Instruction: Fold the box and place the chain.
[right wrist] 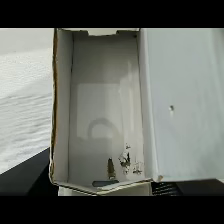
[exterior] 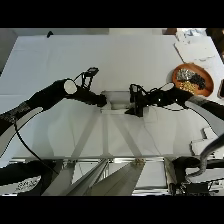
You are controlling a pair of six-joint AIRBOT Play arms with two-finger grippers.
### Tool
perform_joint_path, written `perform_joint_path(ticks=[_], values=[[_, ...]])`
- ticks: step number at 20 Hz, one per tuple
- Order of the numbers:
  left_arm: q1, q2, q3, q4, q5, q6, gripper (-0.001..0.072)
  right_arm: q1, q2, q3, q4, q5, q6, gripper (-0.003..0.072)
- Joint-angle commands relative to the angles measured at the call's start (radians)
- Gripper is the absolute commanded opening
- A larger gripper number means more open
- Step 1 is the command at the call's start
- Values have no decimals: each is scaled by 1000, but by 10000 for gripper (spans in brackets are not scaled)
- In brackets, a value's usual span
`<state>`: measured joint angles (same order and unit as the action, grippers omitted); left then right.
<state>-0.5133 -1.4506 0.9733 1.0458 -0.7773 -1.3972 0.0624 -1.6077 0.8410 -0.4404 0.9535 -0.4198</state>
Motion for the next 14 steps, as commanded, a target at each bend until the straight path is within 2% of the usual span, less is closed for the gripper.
perform_joint_path(ticks=[1, 4, 7, 14], values=[[-34, -13, 52, 84, -29, -70, 435, 0, 0, 1, 0, 0, 0, 493], [-63, -58, 84, 90, -87, -109, 435, 0, 0, 1, -1, 0, 0, 493], [-76, -92, 107, 112, -103, -175, 435, 0, 0, 1, -1, 0, 0, 493], [-93, -104, 168, 328, -208, -335, 435, 0, 0, 1, -1, 0, 0, 493]])
